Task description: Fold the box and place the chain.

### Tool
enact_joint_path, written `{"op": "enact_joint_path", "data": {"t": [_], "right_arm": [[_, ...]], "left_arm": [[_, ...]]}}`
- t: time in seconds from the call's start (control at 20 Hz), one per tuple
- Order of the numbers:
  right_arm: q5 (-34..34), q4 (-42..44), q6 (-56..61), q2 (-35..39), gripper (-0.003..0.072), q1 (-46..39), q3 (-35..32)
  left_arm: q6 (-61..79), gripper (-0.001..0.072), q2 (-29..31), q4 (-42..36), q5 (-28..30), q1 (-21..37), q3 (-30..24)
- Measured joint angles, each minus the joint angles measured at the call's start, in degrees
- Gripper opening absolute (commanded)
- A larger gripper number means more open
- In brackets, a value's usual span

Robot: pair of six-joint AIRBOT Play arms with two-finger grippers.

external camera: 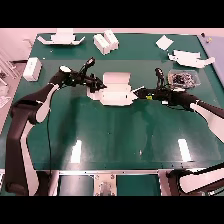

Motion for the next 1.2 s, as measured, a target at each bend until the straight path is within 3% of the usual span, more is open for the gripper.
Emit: {"op": "enact_joint_path", "data": {"t": [0.2,0.25,0.3,0.35,0.55,0.65,1.2], "right_arm": [[0.0,0.1,-0.3,0.0,0.0018,0.0,0.0],[0.0,0.1,-0.3,0.0,0.0125,0.0,0.0],[-0.1,-0.1,-0.5,0.0,0.0322,0.0,0.0],[-0.2,-0.4,-0.7,-0.1,0.0364,0.0,0.0],[-0.6,0.0,-0.8,0.0,0.0378,-0.2,0.0],[-1.0,0.1,-0.9,0.0,0.0449,-0.8,0.0],[0.0,6.5,-3.4,0.0,0.0449,-8.0,0.2]], "left_arm": [[6.1,0.0022,0.0,0.0,-0.7,0.1,0.0],[7.2,0.0021,0.0,-0.1,-0.9,0.2,0.0],[8.2,0.0021,0.0,-0.1,-0.9,0.2,0.0],[8.9,0.0021,0.0,-0.1,-0.7,0.2,0.0],[10.6,0.0020,0.0,-0.1,-1.0,0.2,0.0],[11.1,0.0020,0.0,-0.2,-1.1,0.2,0.0],[13.4,0.0019,-1.0,0.2,-1.5,0.2,0.0]]}}
